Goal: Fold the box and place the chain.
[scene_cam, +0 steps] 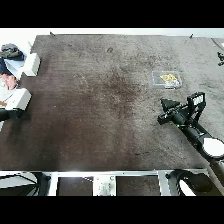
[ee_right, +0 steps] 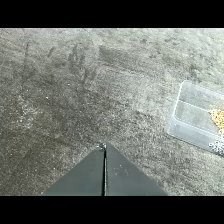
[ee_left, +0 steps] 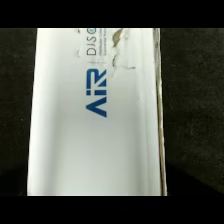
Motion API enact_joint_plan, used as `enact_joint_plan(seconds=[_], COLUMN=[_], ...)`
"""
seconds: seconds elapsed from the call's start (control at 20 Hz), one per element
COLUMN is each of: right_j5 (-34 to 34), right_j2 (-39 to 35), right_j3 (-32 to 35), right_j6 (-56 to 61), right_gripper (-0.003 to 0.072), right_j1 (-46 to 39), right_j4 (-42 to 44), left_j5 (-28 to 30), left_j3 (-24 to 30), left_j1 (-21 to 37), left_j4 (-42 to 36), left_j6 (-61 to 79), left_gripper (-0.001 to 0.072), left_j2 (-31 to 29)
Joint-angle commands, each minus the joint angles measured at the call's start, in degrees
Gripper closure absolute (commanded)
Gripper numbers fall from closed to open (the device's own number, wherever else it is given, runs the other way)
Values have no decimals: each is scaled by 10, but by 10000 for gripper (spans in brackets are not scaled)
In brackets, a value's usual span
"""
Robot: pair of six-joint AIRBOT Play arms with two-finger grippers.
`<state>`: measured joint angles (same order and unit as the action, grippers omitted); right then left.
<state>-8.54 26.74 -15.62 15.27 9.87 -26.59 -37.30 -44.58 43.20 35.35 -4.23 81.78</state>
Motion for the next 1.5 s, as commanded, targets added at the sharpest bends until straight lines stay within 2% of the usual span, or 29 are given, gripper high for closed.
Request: enact_joint_plan(seconds=[0.0,0.05,0.2,0.4,0.6,0.7,0.8,0.85,0.9,0.95,1.0,1.05,1.1,1.25,1.45], right_j5=[0,0,0,0,0,0,0,0,0,0,0,0,0,0,0], right_j2=[0,0,0,0,0,0,0,0,0,0,0,0,0,0,0], right_j3=[0,0,0,0,0,0,0,0,0,0,0,0,0,0,0], right_j6=[0,0,0,0,0,0,0,0,0,0,0,0,0,0,0], right_gripper=[678,678,678,678,678,678,677,678,678,678,678,678,677,678,678], right_j1=[0,0,0,0,0,0,0,0,0,0,0,0,0,0,0], right_j4=[0,0,0,0,0,0,0,0,0,0,0,0,0,0,0], left_j5=[3,7,3,-4,-54,-82,-108,-124,-146,-180,-212,-216,-204,-115,46], left_j3=[-1,-3,-11,-12,-12,-12,-12,-12,-14,-17,-21,-24,-24,-24,-12], left_j1=[1,1,1,1,1,1,1,1,1,0,-2,-11,-27,-99,-192], left_j4=[-12,-23,-33,-40,-43,-84,-172,-221,-269,-311,-342,-356,-363,-350,-342], left_j6=[-9,-19,-20,-52,-78,-73,-41,-23,-9,14,33,43,48,47,27], left_gripper=[84,-5,-3,-4,-3,-3,-1,31,269,450,574,668,701,704,706], left_j2=[0,0,-17,-78,-153,-185,-212,-222,-229,-234,-238,-247,-258,-308,-409])
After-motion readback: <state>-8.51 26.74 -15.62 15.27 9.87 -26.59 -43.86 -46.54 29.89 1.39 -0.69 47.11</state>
